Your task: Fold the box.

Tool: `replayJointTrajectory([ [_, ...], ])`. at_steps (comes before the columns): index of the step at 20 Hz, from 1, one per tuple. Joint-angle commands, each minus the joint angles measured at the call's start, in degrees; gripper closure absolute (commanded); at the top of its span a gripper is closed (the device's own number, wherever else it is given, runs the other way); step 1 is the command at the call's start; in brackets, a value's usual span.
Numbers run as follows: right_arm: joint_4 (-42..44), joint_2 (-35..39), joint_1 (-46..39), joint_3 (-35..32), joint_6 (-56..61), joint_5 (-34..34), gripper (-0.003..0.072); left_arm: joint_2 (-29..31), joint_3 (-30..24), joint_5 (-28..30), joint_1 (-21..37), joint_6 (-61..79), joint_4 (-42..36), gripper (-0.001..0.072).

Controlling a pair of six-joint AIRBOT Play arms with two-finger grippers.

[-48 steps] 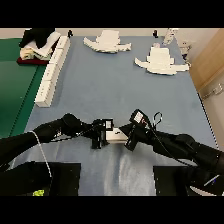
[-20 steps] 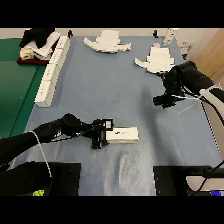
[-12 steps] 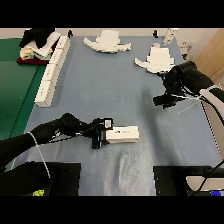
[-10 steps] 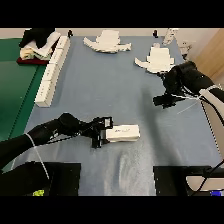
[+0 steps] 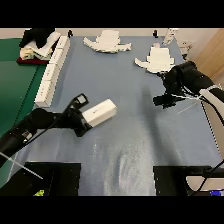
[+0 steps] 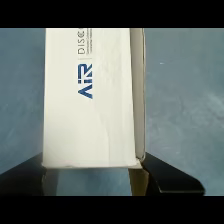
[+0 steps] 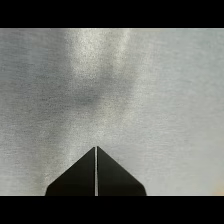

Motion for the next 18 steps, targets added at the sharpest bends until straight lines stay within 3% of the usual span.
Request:
replayJointTrajectory([
  [1, 0.0, 0.0, 0.1, 0.0, 0.0, 0.0, 0.0665, 7.3, 0.1, -9.5, 13.5, -17.8, 12.2, 0.0179],
  [4, 0.0, 0.0, 0.1, 0.0, 0.0, 0.0, 0.0665, 11.6, 0.1, -17.7, 26.3, -24.8, 18.9, 0.0179],
  [7, 0.0, 0.0, 0.1, 0.0, 0.0, 0.0, 0.0665, 14.0, 0.1, -19.8, 35.7, -27.7, 22.5, 0.0179],
  [14, 0.0, 0.0, 0.1, 0.0, 0.0, 0.0, 0.0665, 14.0, 0.0, -20.5, 43.8, -27.0, 28.4, 0.0179],
  [18, 0.0, 0.0, 0.1, 0.0, 0.0, 0.0, 0.0665, 13.9, 0.0, -17.6, 47.6, -25.1, 28.5, 0.0179],
])
